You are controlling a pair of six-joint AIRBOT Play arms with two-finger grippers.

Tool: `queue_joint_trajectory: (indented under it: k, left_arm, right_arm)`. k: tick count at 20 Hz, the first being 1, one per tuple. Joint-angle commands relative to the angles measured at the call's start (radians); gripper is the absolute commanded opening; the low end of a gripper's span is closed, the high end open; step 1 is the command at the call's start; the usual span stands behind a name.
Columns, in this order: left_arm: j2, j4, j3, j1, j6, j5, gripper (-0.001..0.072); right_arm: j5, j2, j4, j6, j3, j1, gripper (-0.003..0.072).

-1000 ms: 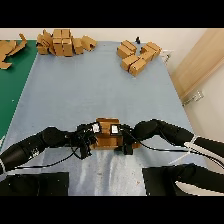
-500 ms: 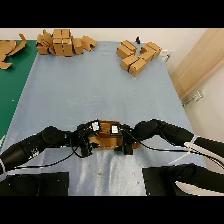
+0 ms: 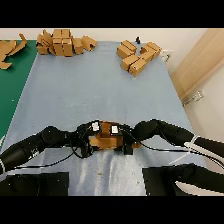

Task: Fold the box.

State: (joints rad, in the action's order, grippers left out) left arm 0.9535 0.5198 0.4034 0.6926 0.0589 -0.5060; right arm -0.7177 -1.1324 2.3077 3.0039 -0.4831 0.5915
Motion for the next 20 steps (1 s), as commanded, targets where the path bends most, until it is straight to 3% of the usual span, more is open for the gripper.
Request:
queue_joint_trajectory:
  k: [1, 6, 9, 10, 15, 18, 20]
  left_arm:
    - [0.000, 0.000, 0.001, -0.001, 0.001, 0.002, 0.0663]
    - [-0.035, 0.093, 0.001, -0.005, 0.024, 0.002, 0.0652]
    - [-0.153, 0.211, 0.001, -0.005, 0.155, 0.001, 0.0177]
    - [-0.198, 0.277, 0.001, -0.005, 0.238, 0.001, 0.0056]
    - [-0.430, 0.712, 0.000, -0.022, 0.966, -0.055, 0.0013]
    - [-0.465, 1.033, 0.000, -0.134, 1.740, -0.309, 0.0012]
    - [-0.428, 1.034, 0.000, -0.224, 1.984, -0.497, 0.0012]
  right_arm:
    - [0.001, -0.001, 0.001, -0.001, 0.000, 0.001, 0.0565]
    - [0.001, -0.001, 0.001, -0.001, 0.000, 0.001, 0.0566]
    - [0.001, -0.001, 0.001, -0.001, 0.000, 0.001, 0.0565]
    - [0.001, -0.001, 0.001, -0.001, 0.000, 0.001, 0.0566]
    - [0.001, -0.001, 0.001, -0.001, 0.001, 0.001, 0.0565]
    - [0.001, -0.001, 0.001, -0.001, 0.000, 0.001, 0.0565]
    - [0.002, -0.001, 0.001, -0.001, 0.001, 0.001, 0.0566]
